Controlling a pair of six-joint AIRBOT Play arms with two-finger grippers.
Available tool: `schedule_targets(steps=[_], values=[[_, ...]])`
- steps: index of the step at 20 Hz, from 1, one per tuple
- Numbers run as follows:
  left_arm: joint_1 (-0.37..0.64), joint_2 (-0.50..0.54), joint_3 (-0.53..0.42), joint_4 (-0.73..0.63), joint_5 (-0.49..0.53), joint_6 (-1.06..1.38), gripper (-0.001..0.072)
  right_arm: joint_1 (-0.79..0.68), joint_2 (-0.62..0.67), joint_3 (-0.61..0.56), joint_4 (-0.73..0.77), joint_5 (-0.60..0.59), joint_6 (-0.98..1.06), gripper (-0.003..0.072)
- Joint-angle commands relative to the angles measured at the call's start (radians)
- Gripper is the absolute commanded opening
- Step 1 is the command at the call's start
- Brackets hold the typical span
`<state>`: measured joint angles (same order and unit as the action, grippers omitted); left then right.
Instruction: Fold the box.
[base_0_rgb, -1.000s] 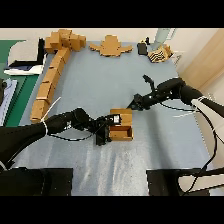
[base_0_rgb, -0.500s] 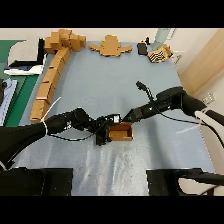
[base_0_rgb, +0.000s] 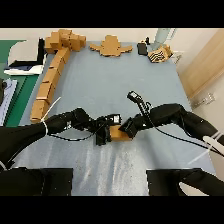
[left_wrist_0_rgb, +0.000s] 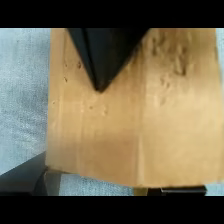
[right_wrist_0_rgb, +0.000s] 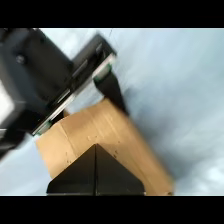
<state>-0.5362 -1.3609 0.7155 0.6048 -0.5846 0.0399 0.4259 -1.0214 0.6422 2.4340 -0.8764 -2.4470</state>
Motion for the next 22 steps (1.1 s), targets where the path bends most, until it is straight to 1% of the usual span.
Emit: schedule_targets(steps=[1,3,6,8,9,11,12,15,16,17,18,22], values=[[0.000,0.000,0.000,0.000,0.000,0.000,0.0322,0.076,0.111,-0.028,-0.115,0.181,-0.003,0.0006],[0.000,0.000,0.000,0.001,0.000,0.000,0.0322,0.118,0.174,-0.087,-0.166,0.286,-0.003,0.0006],[0.000,0.000,0.000,0.000,0.000,0.000,0.0322,0.211,0.284,-0.221,-0.229,0.465,-0.003,0.0006],[0.000,0.000,0.000,0.000,0.000,0.000,0.0322,0.269,0.343,-0.288,-0.251,0.521,-0.005,0.0007],[0.000,0.000,0.000,0.000,0.000,0.000,0.0323,0.285,0.354,-0.302,-0.280,0.528,-0.005,0.0034],[0.000,0.000,0.000,0.000,0.000,0.000,0.0323,0.293,0.354,-0.305,-0.338,0.527,-0.007,0.0277],[0.000,0.000,0.000,0.000,0.000,0.000,0.0322,0.293,0.354,-0.305,-0.355,0.525,-0.008,0.0324],[0.000,0.000,0.000,0.000,0.000,0.000,0.0322,0.293,0.353,-0.305,-0.390,0.486,-0.078,0.0324],[0.000,0.000,0.000,0.000,0.000,0.000,0.0322,0.293,0.353,-0.305,-0.415,0.475,-0.097,0.0375],[0.000,0.000,0.000,0.000,0.000,0.000,0.0323,0.293,0.354,-0.305,-0.423,0.471,-0.125,0.0468],[0.000,0.000,0.000,0.000,0.000,0.000,0.0322,0.293,0.354,-0.305,-0.422,0.470,-0.159,0.0485],[0.000,0.000,0.000,0.000,0.000,0.000,0.0322,0.331,0.351,-0.305,-0.426,0.468,-0.252,0.0485]])
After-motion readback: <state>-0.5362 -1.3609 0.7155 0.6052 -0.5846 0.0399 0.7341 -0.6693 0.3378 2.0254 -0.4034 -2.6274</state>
